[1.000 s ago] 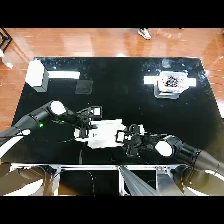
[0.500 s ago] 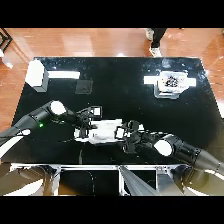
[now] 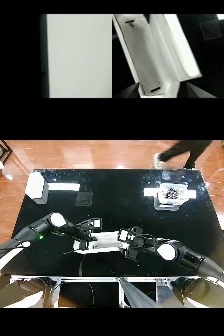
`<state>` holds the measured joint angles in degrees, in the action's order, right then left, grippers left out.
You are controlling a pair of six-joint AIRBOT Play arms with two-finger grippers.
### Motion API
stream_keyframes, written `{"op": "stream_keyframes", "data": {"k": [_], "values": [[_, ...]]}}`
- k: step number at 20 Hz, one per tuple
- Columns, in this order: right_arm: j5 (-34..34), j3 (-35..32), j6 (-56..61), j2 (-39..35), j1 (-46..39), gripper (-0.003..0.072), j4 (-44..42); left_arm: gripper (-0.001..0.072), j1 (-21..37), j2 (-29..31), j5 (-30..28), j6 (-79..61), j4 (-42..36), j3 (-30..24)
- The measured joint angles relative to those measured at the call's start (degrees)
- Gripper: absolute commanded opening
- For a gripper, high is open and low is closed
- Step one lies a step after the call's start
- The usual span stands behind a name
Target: Fold the box and place the chain.
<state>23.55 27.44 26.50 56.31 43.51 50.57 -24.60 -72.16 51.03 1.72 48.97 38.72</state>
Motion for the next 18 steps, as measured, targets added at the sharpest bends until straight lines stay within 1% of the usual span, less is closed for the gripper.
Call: {"op": "stream_keyframes", "data": {"k": [5, 14, 18], "values": [[2.40, 0.28, -3.28, 0.11, -1.20, 0.0701, -3.56, 0.0020, 0.00, 0.00, -0.50, -0.02, 0.02, 0.00], [3.98, 0.46, -8.72, 0.37, -5.14, 0.0701, -7.39, 0.0020, 0.00, 0.00, -1.01, -0.02, 0.02, -0.02], [5.42, 1.01, -11.61, 1.79, -6.12, 0.0701, -10.05, 0.0020, 0.00, 0.00, -1.20, -0.02, 0.02, -0.02]]}}
